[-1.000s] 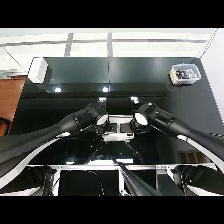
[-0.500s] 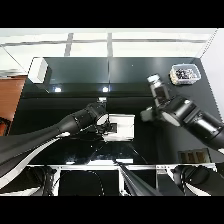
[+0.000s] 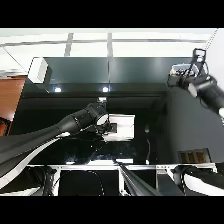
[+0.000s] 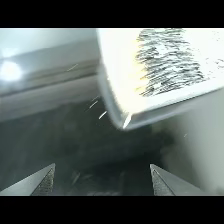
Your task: Fold the box and place the chain.
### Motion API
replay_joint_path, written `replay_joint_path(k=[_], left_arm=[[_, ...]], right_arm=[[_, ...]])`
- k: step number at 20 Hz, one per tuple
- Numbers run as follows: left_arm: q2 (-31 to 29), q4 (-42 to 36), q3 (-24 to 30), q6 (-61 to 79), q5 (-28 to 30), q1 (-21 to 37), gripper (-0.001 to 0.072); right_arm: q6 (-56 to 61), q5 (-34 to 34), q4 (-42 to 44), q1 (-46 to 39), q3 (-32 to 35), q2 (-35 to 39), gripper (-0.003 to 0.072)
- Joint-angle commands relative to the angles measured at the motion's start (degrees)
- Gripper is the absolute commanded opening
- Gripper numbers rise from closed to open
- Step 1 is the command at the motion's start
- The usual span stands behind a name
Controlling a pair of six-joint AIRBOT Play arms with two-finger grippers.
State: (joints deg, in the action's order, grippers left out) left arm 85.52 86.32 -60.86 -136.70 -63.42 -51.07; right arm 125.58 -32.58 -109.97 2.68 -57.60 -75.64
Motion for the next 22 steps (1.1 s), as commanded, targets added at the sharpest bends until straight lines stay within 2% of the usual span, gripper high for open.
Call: replay_joint_path(k=[1,4,6,8,11,12,13,14,15,16,19,22], left_arm=[[0.02,0.17,-0.04,-0.02,-0.09,0.04,0.0025],[0.02,0.15,-0.04,-0.02,-0.09,0.04,0.0026],[0.02,0.15,-0.04,-0.04,-0.09,0.04,0.0025],[0.02,0.17,-0.04,-0.02,-0.02,0.04,0.0025],[0.02,0.17,-0.04,-0.02,-0.04,0.04,0.0025],[0.02,0.17,-0.04,-0.02,-0.04,0.04,0.0025],[0.02,0.17,-0.04,-0.04,-0.04,0.04,0.0025],[0.02,0.17,-0.04,-0.04,-0.02,0.04,0.0025],[0.02,0.2,-0.04,-0.04,0.0,0.04,0.0025],[0.02,0.17,-0.04,-0.04,0.0,0.07,0.0025],[0.02,0.17,-0.04,-0.04,0.02,0.04,0.0026],[0.02,0.17,-0.04,-0.04,0.44,0.04,0.0026]], right_arm=[[-6.36,-9.01,12.81,-8.87,-18.16,-14.43,0.0705],[-12.28,-21.7,21.09,-12.83,-37.75,-27.65,0.0706],[-14.1,-27.54,24.06,-14.27,-47.1,-34.6,0.0705],[-17.18,-29.4,25.66,-15.21,-52.06,-38.99,0.0704],[-19.39,-27.5,25.97,-15.47,-53.11,-41.68,0.0704],[-19.41,-27.58,25.97,-15.47,-53.11,-42.36,0.0637],[-19.47,-27.89,25.94,-15.47,-53.11,-42.75,0.0479],[-19.74,-28.09,25.97,-15.47,-53.11,-43.01,0.0443],[-21.22,-28.5,25.97,-15.47,-53.22,-42.77,0.013],[-22.97,-29.22,25.9,-15.47,-53.57,-42.32,0.0017],[-28.48,-32.46,25.05,-15.47,-56.72,-39.34,0.0017],[-35.36,-33.86,24.9,-15.45,-57.37,-31.71,0.0017]])
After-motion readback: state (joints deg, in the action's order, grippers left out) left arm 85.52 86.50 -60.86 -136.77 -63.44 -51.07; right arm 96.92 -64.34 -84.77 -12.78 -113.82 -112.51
